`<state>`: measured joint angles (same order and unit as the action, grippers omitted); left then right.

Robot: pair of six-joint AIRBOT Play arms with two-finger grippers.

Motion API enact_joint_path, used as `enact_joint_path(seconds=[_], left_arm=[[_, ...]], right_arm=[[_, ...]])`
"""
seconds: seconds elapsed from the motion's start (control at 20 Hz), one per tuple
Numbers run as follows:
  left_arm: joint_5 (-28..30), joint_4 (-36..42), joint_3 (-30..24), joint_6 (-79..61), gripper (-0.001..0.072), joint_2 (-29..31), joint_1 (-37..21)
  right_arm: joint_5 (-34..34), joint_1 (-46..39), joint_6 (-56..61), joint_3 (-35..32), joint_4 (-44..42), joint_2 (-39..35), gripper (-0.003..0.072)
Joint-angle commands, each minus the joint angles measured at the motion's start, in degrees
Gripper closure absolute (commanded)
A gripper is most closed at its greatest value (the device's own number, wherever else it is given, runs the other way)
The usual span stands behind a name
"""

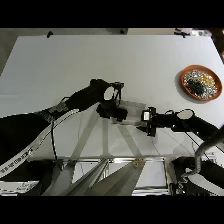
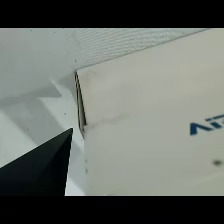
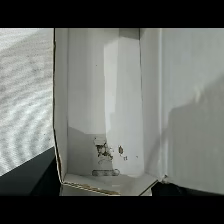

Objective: Fold the box and place the chain.

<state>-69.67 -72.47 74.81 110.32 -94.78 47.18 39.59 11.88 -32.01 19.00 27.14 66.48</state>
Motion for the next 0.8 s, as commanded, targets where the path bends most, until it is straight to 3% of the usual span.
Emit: enact_joint_path(seconds=[0.0,0.2,0.25,0.5,0.6,0.75], left_arm=[[-2.3,1.0,0.0,-2.4,0.0122,1.0,-0.1],[-1.9,1.0,0.0,-5.7,0.011,4.5,-0.9],[-1.8,1.0,0.0,-7.2,0.0051,5.7,-1.1],[-3.3,1.1,-0.1,-15.1,0.0046,12.1,-2.4],[-1.6,1.1,-3.1,-19.4,0.0046,16.0,-3.6],[7.0,3.0,-13.4,-22.1,0.0046,22.6,-6.8]], right_arm=[[0.0,0.0,0.0,0.0,0.0,0.0,0.0346],[0.0,0.0,0.0,0.0,0.0,0.0,0.0346],[0.0,0.0,0.0,0.0,0.0,0.0,0.0346],[0.0,0.0,0.0,0.0,0.0,0.0,0.0346],[0.0,0.0,0.0,0.0,0.0,0.0,0.0346],[0.0,0.0,0.0,0.0,0.0,0.0,0.0346]])
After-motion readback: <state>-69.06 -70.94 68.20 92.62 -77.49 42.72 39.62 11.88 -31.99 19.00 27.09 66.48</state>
